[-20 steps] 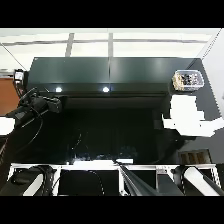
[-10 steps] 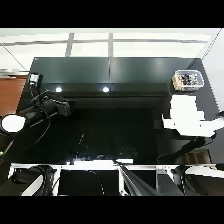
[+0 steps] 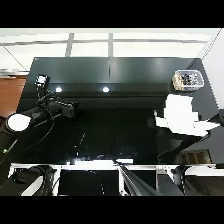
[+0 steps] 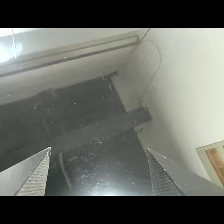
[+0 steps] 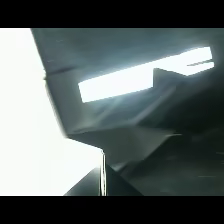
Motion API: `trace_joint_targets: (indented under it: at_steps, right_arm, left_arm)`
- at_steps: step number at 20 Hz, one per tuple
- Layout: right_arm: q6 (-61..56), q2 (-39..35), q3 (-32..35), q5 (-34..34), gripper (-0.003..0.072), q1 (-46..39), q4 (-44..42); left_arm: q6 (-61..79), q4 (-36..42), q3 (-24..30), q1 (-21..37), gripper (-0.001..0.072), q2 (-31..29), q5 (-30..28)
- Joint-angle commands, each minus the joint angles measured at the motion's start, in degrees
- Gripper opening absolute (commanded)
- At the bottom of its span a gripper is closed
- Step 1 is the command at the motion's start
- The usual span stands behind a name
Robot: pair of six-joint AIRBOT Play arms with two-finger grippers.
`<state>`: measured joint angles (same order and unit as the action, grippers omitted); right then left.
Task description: Fold the box and place the chain.
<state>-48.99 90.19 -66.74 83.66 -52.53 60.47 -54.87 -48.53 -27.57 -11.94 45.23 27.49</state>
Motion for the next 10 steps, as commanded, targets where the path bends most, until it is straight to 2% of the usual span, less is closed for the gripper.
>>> trace_joint_targets:
  at_steps: [1, 4, 7, 10]
  right_arm:
    - [0.44, -2.97, 2.12, 6.05, 0.0015, 1.20, -13.14]
    - [4.61, -9.68, 10.93, 2.91, 0.0015, 5.51, -22.40]
    - [11.08, -19.12, 26.64, -9.27, 0.0014, 13.20, -33.88]
    - [14.58, -28.17, 39.58, -21.92, 0.0015, 25.49, -41.88]
  left_arm:
    - [-0.04, 0.00, 0.00, -0.07, 0.0710, 0.07, 0.00]
    - [-0.04, 0.00, 0.04, -0.07, 0.0705, 0.20, -1.68]
    - [-1.22, 4.83, 0.04, -0.09, 0.0705, 0.94, -1.62]
    - [-0.81, 11.26, -0.22, -0.07, 0.0705, 3.50, -0.94]
